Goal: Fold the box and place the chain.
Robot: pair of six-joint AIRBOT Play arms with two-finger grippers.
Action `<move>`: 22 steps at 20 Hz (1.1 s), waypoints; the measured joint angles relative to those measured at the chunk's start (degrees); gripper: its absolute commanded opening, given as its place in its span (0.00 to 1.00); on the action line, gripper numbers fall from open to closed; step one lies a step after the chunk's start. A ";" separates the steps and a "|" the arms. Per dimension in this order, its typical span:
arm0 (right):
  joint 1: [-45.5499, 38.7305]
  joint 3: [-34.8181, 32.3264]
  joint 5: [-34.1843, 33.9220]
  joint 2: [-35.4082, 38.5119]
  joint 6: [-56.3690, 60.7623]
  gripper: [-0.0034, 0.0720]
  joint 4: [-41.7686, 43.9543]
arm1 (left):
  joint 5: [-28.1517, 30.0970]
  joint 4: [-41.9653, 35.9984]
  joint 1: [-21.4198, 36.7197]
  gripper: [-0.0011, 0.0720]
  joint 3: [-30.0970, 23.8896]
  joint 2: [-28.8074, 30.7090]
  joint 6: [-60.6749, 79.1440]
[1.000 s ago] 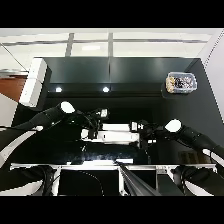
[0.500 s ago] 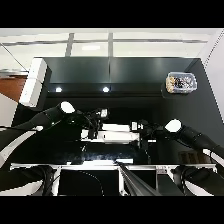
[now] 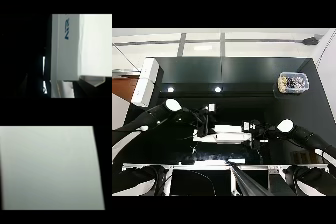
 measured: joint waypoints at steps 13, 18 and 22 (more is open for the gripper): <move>0.00 0.00 0.00 0.00 0.02 0.74 -0.02 | -22.10 -4.74 6.43 0.06 -4.90 11.28 -35.19; 0.00 0.00 0.00 0.00 0.02 0.74 -0.02 | -8.48 -19.23 0.76 0.06 -9.25 11.26 -33.55; 0.07 0.00 0.00 0.00 0.04 0.74 -0.02 | 6.38 -23.23 -2.58 0.06 -10.16 11.17 -32.22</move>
